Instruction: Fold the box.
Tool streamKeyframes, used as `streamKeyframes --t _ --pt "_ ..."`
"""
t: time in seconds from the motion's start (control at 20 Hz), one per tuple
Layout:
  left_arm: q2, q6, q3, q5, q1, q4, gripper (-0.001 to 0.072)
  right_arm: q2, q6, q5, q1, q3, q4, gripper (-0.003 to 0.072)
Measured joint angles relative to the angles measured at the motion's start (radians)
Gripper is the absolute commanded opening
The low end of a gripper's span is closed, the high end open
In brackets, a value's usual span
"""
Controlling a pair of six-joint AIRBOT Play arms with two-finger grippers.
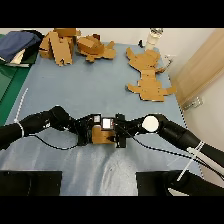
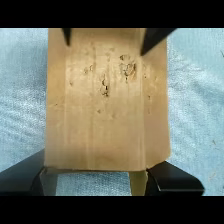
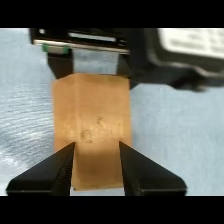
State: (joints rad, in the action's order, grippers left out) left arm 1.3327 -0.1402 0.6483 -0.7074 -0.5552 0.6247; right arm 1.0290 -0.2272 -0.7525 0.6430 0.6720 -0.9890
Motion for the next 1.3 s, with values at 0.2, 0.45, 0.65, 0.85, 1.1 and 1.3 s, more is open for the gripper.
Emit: streamKeyframes --t 0.2,0.45,0.65,0.85,1.1,1.3 --pt "0.0 0.0 0.0 0.001 0.0 0.0 0.0413 0.0 0.0 -0.011 0.036 0.0 -0.013 0.0441" --pt "0.0 0.0 0.0 0.0 0.0 0.0 0.0413 0.0 0.0 0.031 0.048 0.0 -0.017 0.0439" --pt "0.0 0.0 0.0 0.0 0.0 0.0 0.0413 0.002 0.0 0.047 0.049 0.0 -0.021 0.0434" --pt "0.0 0.0 0.0 0.0 0.0 0.0 0.0413 0.024 0.0 0.057 0.049 0.0 -0.025 0.0335" --pt "0.0 0.002 0.0 -0.001 0.0 -0.002 0.0413 0.045 0.0 0.069 0.051 0.0 -0.031 0.0157" --pt "0.0 0.005 0.0 -0.001 0.0 -0.003 0.0413 0.027 -0.015 0.076 0.051 -0.001 -0.052 0.0121"
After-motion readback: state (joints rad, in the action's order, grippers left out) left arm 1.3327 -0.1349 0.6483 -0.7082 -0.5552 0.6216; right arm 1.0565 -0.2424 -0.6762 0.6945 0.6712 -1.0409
